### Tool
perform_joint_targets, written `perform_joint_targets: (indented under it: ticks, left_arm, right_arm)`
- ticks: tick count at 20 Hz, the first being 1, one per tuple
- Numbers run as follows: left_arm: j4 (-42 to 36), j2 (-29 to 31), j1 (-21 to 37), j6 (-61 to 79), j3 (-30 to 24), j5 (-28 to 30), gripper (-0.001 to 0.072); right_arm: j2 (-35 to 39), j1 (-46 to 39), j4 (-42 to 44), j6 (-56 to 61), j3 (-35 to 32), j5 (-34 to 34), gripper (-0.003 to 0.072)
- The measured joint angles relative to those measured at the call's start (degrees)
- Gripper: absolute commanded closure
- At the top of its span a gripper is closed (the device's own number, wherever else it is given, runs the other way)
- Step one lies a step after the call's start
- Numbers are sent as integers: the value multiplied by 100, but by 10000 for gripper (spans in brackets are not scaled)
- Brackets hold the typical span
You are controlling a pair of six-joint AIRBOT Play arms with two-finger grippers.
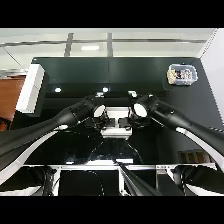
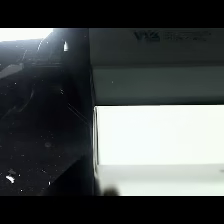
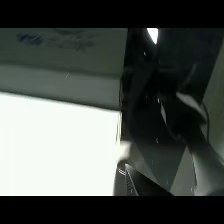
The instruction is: Fold the box and place the chain.
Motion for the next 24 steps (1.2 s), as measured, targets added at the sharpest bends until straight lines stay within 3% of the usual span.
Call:
perform_joint_targets:
  ticks: [3,7,8,9,12,14,18,24]
  left_arm:
    - [-7,0,0,-2,0,0,687]
    - [-11,0,0,-4,0,0,687]
    - [-11,0,0,-4,0,0,687]
    - [-11,0,0,-4,0,0,687]
    - [-11,0,0,-7,0,0,687]
    - [-11,0,0,-9,0,0,687]
    - [-11,0,0,-13,0,0,687]
    - [-11,0,0,-11,0,0,687]
  right_arm:
    - [706,-26,-490,-264,7,247,363]
    - [1340,-155,-2708,-516,-66,337,362]
    - [1405,-295,-3174,-544,-127,94,319]
    - [1443,-509,-3541,-557,-216,-339,8]
    - [1263,-1458,-4006,-162,-431,-1823,-19]
    - [890,-2186,-3897,269,-348,-2378,-17]
    - [-387,-3567,-3045,361,881,-2500,-16]
    - [-2721,-4937,-1836,103,4000,-778,-15]
